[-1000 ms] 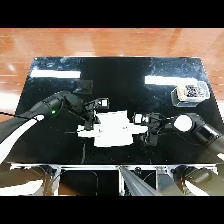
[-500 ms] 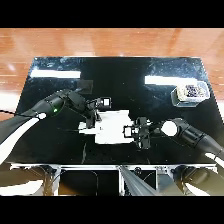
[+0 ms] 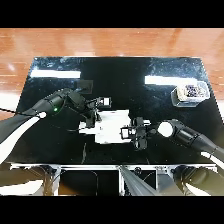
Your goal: Fold the box and place the chain.
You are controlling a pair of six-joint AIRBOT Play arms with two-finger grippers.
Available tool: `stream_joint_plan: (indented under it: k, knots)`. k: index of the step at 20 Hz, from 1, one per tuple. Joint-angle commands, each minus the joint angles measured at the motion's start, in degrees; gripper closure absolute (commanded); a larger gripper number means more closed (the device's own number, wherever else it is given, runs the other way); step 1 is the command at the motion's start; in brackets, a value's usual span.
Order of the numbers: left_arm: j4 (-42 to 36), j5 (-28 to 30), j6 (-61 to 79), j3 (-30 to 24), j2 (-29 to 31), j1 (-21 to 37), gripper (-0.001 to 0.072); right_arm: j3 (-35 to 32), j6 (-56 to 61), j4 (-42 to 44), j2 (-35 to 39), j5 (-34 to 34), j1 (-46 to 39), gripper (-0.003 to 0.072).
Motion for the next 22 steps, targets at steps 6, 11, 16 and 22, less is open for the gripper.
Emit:
stream_joint_plan:
  k: [6,11,16,22]
  knots:
    - [0.02,1.95,-0.02,0.09,-0.04,-0.04,0.0689,2.75,6.64,4.26,0.07,-5.35,0.15,-0.0023]
    - [0.02,1.90,-0.02,0.09,-0.04,-0.04,0.0688,3.32,15.61,4.17,2.21,-5.11,0.15,-0.0023]
    - [0.04,1.90,-0.04,0.09,-0.04,-0.04,0.0689,3.32,19.15,3.10,2.49,-5.46,0.13,-0.0022]
    - [0.04,1.90,-0.04,0.09,-0.04,-0.04,0.0689,3.32,24.24,1.22,4.48,-5.81,0.02,-0.0023]
